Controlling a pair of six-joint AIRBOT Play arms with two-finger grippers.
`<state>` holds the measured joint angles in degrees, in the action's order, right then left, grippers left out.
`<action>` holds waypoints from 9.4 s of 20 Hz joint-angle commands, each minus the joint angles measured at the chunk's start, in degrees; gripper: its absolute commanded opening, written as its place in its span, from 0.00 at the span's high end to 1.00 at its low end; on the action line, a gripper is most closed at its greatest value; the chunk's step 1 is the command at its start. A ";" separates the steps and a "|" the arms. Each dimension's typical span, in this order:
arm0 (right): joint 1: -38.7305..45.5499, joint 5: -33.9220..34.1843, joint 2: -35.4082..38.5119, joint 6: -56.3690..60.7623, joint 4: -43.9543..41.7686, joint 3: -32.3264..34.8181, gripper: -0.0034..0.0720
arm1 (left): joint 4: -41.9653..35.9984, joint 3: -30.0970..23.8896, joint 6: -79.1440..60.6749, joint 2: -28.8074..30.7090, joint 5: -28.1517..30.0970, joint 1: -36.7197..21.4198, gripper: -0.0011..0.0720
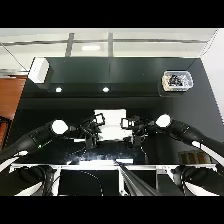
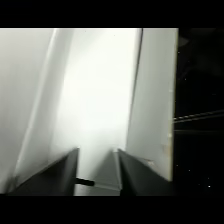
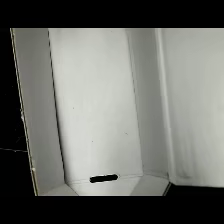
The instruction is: Fold the box and place the chain.
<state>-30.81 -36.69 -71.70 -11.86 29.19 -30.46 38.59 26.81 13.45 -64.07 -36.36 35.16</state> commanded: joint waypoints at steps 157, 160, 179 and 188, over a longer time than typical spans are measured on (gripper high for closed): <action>-3.91 -3.67 2.99 15.10 0.83 -0.11 0.79 | 47.89 26.84 120.48 -15.87 -26.93 13.31 0.95; -4.31 -2.03 2.95 15.10 0.87 -0.11 0.79 | 47.89 26.84 120.48 -15.87 -26.93 13.31 0.95; 24.37 -18.53 16.17 66.25 11.37 -0.24 0.94 | 46.36 26.82 120.48 -15.91 -28.74 13.31 0.95; 33.62 -27.02 10.27 91.30 17.77 4.92 0.94 | 46.38 26.82 120.48 -15.91 -28.63 13.31 0.95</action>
<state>3.60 -59.22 -59.37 72.49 44.95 -27.49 84.99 53.60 133.91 -79.96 -64.97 48.51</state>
